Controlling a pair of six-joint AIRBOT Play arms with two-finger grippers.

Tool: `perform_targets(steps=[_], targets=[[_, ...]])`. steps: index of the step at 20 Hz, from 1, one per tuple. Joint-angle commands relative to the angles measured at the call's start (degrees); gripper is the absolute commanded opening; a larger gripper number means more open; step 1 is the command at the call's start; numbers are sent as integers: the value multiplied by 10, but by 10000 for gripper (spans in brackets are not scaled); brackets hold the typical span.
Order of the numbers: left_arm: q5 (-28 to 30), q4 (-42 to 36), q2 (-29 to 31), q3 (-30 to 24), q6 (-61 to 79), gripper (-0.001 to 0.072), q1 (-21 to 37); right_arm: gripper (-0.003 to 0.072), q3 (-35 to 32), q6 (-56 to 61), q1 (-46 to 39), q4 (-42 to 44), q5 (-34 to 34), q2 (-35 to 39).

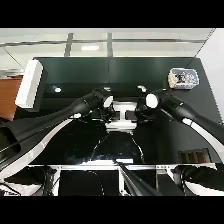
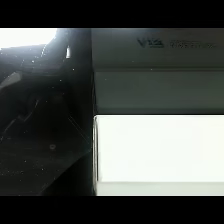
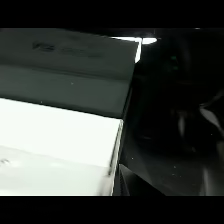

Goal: Fold the box and place the chain.

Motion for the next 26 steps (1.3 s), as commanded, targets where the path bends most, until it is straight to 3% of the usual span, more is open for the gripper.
perform_targets(steps=[1,6,7,8,11,12,13,14,19,20,21,24,25,26], targets=[[0,0,0,0,0,28,0,229,34,71,30,-62,37,-30],[0,0,0,0,0,28,0,226,36,96,30,-62,56,-32],[0,0,0,0,0,28,0,58,36,94,30,-61,59,-32],[0,0,0,0,0,27,0,11,36,94,30,-61,61,-32],[0,0,0,0,0,28,0,13,36,94,30,-59,59,-32],[0,0,0,0,0,28,0,68,36,94,30,-59,55,-32],[0,0,0,0,0,28,0,214,36,94,30,-57,52,-32],[0,0,0,0,0,28,0,220,36,94,30,-57,48,-32],[0,0,0,0,0,28,0,218,36,94,30,-52,47,-46],[0,0,0,0,0,28,0,195,36,94,30,-52,47,-49],[0,0,0,0,0,28,0,125,36,94,30,-52,46,-49],[0,0,0,0,0,28,0,100,36,94,30,-52,43,-50],[0,0,0,0,0,28,0,10,36,94,30,-52,43,-51],[0,0,0,0,0,28,0,6,36,94,30,-52,43,-51]])
